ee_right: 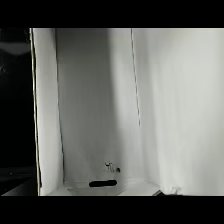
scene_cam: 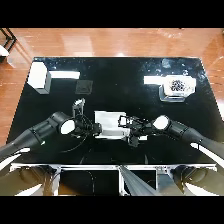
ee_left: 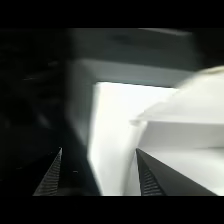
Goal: Fold the box and place the chain.
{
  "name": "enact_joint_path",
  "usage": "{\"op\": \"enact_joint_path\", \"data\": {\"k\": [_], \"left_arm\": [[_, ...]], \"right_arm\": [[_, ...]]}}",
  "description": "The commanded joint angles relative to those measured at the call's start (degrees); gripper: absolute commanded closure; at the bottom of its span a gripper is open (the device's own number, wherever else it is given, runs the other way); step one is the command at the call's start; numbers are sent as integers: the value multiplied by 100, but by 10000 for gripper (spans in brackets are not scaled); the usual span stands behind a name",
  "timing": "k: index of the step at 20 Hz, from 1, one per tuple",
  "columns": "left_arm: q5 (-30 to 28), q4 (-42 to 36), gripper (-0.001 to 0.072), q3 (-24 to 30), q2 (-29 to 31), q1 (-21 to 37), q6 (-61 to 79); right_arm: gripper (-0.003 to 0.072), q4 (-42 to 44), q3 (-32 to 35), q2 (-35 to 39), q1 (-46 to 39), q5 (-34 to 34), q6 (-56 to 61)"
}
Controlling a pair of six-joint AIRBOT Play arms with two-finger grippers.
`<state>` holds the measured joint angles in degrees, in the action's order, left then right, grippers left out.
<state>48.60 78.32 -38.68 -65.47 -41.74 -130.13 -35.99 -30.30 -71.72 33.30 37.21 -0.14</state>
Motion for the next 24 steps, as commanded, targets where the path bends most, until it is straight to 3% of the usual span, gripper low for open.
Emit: {"op": "enact_joint_path", "data": {"k": [1, 11, 12, 18, 22, 24], "left_arm": [[553, 713, 149, -455, -411, -297, -551], [778, 994, 172, -804, -651, -501, -686], [824, 1086, 211, -879, -708, -501, -686], [1239, 1141, 211, -1458, -1394, -575, -560], [1344, 1145, 220, -1506, -1456, -605, -518], [1272, 1141, 278, -1506, -1456, -608, -514]], "right_arm": [[162, -2, 2, -4, 2, 4, 0], [162, -2, 2, -4, 2, 4, 0], [162, -2, 2, -4, 4, 4, 0], [162, -2, 2, -4, 4, 4, 0], [162, -2, 2, -4, 2, 4, 0], [162, -2, 2, -4, 2, 4, 0]]}}
